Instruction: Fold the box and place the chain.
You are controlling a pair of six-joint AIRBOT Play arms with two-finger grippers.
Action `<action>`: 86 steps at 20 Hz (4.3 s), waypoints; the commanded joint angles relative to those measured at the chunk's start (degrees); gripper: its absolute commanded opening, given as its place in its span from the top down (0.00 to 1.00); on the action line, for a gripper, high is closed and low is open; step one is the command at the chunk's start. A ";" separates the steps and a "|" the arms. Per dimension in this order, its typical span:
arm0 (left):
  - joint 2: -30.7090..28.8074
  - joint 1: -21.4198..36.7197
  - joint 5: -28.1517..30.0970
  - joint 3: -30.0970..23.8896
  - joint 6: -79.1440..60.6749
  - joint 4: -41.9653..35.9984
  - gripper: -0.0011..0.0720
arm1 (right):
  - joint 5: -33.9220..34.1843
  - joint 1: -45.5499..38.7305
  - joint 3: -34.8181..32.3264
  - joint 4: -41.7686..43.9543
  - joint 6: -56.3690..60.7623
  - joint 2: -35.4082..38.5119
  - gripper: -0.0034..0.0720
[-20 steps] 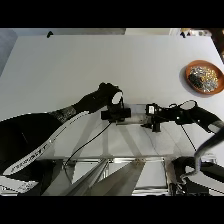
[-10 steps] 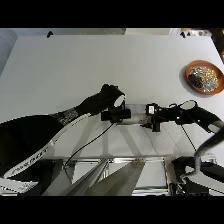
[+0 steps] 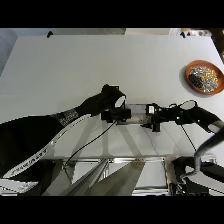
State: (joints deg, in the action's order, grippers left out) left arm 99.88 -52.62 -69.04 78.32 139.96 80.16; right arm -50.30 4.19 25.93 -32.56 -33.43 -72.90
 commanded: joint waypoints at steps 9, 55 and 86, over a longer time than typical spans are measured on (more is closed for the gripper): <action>0.26 -0.70 1.55 0.02 -0.07 1.99 0.80 | -0.02 0.02 -0.02 0.02 -0.04 0.04 0.43; -11.85 16.98 24.76 -29.86 -147.88 -47.19 0.03 | 0.00 0.02 -0.02 0.00 -0.04 0.04 0.43; -11.56 16.83 21.68 -29.86 -150.42 -50.10 0.03 | -0.02 0.02 -0.02 0.00 -0.04 0.04 0.43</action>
State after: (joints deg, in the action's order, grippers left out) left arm 87.81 -35.75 -47.18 48.49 -10.46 31.59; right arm -50.30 4.16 25.93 -32.58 -33.52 -72.90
